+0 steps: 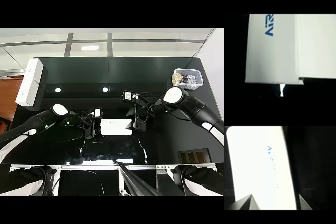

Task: Fold the box and place the chain.

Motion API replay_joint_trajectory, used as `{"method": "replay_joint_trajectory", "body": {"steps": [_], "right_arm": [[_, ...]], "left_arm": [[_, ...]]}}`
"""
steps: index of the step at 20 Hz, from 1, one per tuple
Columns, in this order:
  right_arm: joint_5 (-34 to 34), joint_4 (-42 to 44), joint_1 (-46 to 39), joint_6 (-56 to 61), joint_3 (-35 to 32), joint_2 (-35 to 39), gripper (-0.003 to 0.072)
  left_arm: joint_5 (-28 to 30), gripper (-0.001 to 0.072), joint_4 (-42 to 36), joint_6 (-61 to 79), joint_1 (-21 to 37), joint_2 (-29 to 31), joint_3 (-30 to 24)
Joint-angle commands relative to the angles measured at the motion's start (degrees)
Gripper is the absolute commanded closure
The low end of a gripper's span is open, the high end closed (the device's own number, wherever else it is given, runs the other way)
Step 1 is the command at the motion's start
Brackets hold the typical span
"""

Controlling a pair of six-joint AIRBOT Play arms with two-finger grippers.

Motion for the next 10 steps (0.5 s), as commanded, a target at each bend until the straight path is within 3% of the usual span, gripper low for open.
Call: {"method": "replay_joint_trajectory", "body": {"steps": [1, 10], "right_arm": [[1.1, 0.3, 1.2, 0.0, 0.0, 0.0, -0.0016], [-2.8, -3.9, 2.1, 4.2, 0.0, 0.0, -0.0015]], "left_arm": [[-0.1, 0.0363, 0.0, 0.0, 0.0, 0.0, 0.0], [-0.1, 0.0363, 0.0, 0.0, 0.0, 0.0, 0.0]]}}
